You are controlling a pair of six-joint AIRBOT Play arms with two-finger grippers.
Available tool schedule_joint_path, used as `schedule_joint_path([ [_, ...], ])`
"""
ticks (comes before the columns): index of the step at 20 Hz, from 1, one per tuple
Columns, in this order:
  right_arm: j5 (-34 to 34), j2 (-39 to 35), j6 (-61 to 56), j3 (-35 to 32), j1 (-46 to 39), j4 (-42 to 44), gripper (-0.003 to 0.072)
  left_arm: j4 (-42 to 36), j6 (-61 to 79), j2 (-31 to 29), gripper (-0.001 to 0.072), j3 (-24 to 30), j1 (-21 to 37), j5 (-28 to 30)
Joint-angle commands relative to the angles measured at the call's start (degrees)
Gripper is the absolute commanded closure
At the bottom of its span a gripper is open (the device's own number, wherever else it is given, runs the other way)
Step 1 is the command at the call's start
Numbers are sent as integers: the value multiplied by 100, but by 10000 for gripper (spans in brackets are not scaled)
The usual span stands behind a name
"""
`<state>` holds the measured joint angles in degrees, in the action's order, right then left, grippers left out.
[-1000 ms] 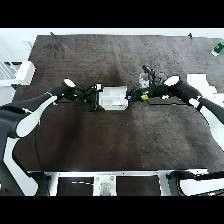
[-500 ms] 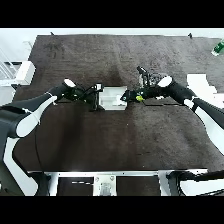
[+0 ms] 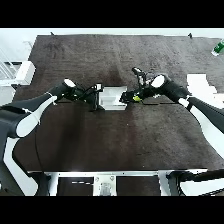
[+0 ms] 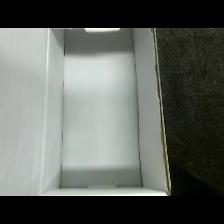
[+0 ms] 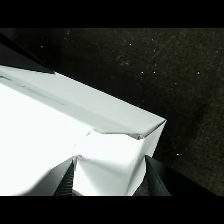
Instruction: Fold the box and place the chain.
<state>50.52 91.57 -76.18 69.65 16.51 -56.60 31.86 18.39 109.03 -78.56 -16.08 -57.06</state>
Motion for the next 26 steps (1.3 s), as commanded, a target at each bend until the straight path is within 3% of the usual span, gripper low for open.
schedule_joint_path([
  [1,7,111,-337,116,136,-378,181,0,2,-2,241,-4,0,0],
  [6,153,391,-981,468,238,-1180,182,0,2,-2,241,-4,0,0],
  [13,859,817,-2188,1399,592,-2671,183,0,2,-4,241,-4,0,0],
  [23,1434,907,-3235,1650,944,-3156,197,0,2,-2,241,-4,0,0],
  [26,1427,933,-3488,1670,944,-3154,269,0,2,-4,241,-4,0,0],
])
